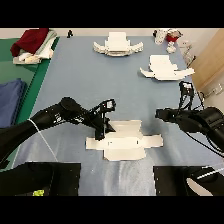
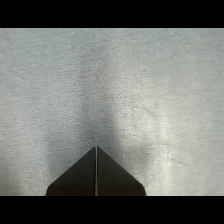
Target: Fold the box.
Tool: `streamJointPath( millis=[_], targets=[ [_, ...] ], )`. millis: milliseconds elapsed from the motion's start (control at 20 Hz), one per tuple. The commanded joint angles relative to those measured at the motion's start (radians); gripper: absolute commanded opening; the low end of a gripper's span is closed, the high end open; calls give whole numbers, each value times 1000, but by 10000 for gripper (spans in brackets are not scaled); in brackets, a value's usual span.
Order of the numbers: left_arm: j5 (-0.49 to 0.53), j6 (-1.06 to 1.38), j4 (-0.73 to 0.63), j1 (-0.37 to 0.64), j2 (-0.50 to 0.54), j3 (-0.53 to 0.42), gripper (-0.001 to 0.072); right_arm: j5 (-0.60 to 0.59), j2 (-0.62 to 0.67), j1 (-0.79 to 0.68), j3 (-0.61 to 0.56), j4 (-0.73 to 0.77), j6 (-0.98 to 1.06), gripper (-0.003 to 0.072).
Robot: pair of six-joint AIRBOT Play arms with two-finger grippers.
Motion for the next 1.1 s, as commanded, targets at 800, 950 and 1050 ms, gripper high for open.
streamJointPath(
  millis=[800,950,1050],
  targets=[
    [-80,-29,30,2,-38,1,14,-65,6,2,1,196,-81,3],
    [-81,-29,30,1,-38,1,14,-172,61,2,2,416,-252,3],
    [-81,-29,30,1,-38,1,14,-295,116,30,2,489,-335,2]
  ],
)
